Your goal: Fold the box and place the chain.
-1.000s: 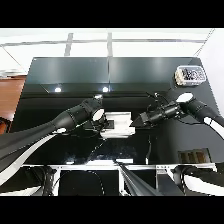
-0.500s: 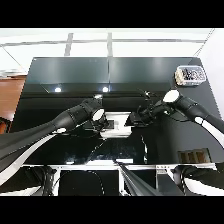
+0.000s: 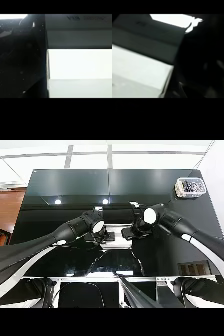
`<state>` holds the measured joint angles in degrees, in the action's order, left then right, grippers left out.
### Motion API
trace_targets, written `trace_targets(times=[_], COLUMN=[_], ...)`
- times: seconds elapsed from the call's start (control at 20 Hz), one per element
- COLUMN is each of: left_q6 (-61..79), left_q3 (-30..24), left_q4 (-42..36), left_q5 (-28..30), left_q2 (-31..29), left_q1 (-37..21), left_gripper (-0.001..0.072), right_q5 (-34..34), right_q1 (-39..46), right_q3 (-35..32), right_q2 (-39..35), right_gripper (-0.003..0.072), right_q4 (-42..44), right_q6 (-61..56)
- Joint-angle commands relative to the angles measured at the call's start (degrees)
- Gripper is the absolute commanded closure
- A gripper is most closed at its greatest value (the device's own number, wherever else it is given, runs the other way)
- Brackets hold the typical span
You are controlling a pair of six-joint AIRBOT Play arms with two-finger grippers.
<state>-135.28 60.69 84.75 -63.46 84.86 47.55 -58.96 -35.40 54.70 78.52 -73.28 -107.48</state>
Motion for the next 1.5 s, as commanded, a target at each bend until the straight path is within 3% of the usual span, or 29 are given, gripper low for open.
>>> trace_targets(times=[0.0,0.3,0.35,0.4,0.5,0.6,0.85,0.95,1.0,1.05,1.15,1.35,1.4,1.45], left_q6=[0.0,0.0,0.0,0.0,0.0,0.0,0.0,0.0,0.0,0.0,0.0,0.0,0.0,0.0], left_q3=[0.0,0.0,0.0,0.0,0.0,0.0,0.0,0.0,0.0,0.0,0.0,0.0,0.0,0.0], left_q4=[0.0,0.0,0.0,0.0,0.0,0.0,0.0,0.0,0.0,0.0,0.0,0.0,0.0,0.0], left_q5=[0.2,0.1,0.1,0.1,0.1,0.1,0.1,0.1,0.2,0.2,0.2,0.2,0.2,0.2], left_q2=[0.0,0.0,0.0,0.0,0.0,0.0,0.0,0.0,0.0,0.0,0.0,0.0,0.0,0.0], left_q1=[0.0,0.0,0.0,0.0,0.0,0.0,0.0,0.0,0.0,0.0,0.0,0.0,0.0,0.0], left_gripper=[0.0680,0.0680,0.0680,0.0680,0.0680,0.0680,0.0680,0.0680,0.0680,0.0680,0.0680,0.0680,0.0680,0.0680], right_q5=[1.2,-1.7,-2.2,-2.3,-2.8,-2.8,-1.4,-1.4,-1.4,-1.3,-1.3,-1.2,-1.2,-1.3], right_q1=[-5.2,-6.6,-7.1,-7.3,-7.2,-7.2,-6.9,-6.9,-6.9,-6.9,-6.9,-7.0,-6.9,-6.8], right_q3=[0.7,2.7,3.1,3.1,3.1,3.1,3.1,3.1,3.1,3.1,3.1,3.1,3.2,3.3], right_q2=[0.7,3.8,4.0,4.0,4.0,4.0,4.0,4.0,4.0,4.0,4.0,4.0,3.9,3.7], right_gripper=[0.0266,0.0279,0.0347,0.0347,0.0566,0.0676,0.0669,0.0436,0.0418,0.0421,0.0657,0.0671,0.0590,0.0350], right_q4=[-12.0,-12.1,-12.1,-12.1,-12.0,-10.2,-7.6,-6.6,-5.9,-5.8,-6.0,-6.3,-6.3,-6.5], right_q6=[-15.2,-17.5,-17.6,-18.6,-19.6,-20.0,-20.0,-20.1,-20.1,-20.1,-20.1,-20.0,-20.0,-19.8])
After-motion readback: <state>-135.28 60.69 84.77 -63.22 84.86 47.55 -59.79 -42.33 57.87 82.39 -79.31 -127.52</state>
